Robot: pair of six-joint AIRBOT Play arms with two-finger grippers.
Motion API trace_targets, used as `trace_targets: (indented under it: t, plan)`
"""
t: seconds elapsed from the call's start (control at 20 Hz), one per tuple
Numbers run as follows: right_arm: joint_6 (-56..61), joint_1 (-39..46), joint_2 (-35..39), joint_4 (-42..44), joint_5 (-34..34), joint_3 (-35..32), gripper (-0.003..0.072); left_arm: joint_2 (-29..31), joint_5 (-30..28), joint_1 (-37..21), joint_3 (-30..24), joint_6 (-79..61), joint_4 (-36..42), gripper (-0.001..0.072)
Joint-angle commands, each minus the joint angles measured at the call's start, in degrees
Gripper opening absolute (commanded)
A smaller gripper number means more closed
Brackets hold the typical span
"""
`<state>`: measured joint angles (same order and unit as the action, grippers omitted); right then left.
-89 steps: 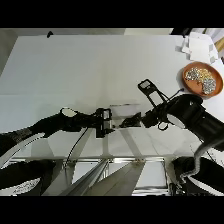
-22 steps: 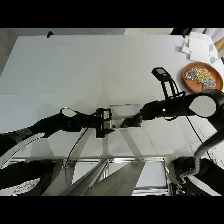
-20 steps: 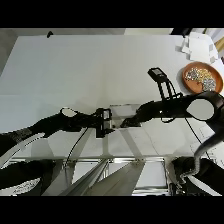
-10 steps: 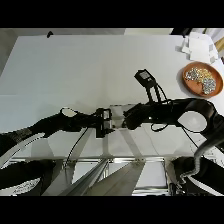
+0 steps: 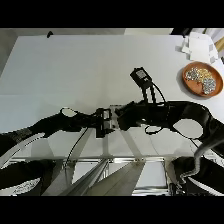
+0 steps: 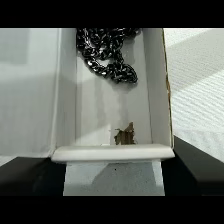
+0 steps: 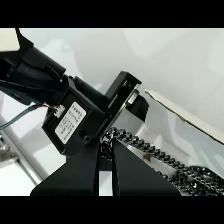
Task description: Fold the box and place the chain.
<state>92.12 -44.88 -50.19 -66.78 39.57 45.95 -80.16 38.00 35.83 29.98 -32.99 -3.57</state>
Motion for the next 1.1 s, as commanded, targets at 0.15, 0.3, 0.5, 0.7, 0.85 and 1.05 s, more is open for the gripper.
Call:
trace_targets:
  t: [0.15, 0.3, 0.5, 0.7, 0.85, 1.05]
  plan:
    - [0.33, -1.27, -1.92, 0.13, -2.58, 0.04, 0.0012, 0.00, -0.02, -0.02, 0.00, -0.02, -0.02, 0.0069]
    - [0.39, -4.52, -3.02, -3.15, -2.99, 0.04, 0.0012, 0.00, -0.02, -0.02, 0.00, -0.02, -0.02, 0.0069]
    - [0.66, -4.63, -3.04, -5.79, -1.53, 0.07, 0.0013, -0.02, -0.02, -0.02, 0.00, -0.02, -0.02, 0.0069]
    - [0.68, -4.63, -3.04, -8.24, 1.55, 0.04, 0.0013, 0.00, -0.02, -0.02, 0.00, -0.02, -0.02, 0.0069]
    - [2.97, -4.63, -3.96, -12.20, 3.56, 0.04, 0.0013, 0.00, -0.04, -0.02, 0.00, -0.02, 0.07, 0.0069]
    - [4.00, -4.63, -6.36, -12.87, 4.00, 0.04, 0.0013, 0.00, -0.04, -0.02, 0.00, -0.02, 0.07, 0.0069]
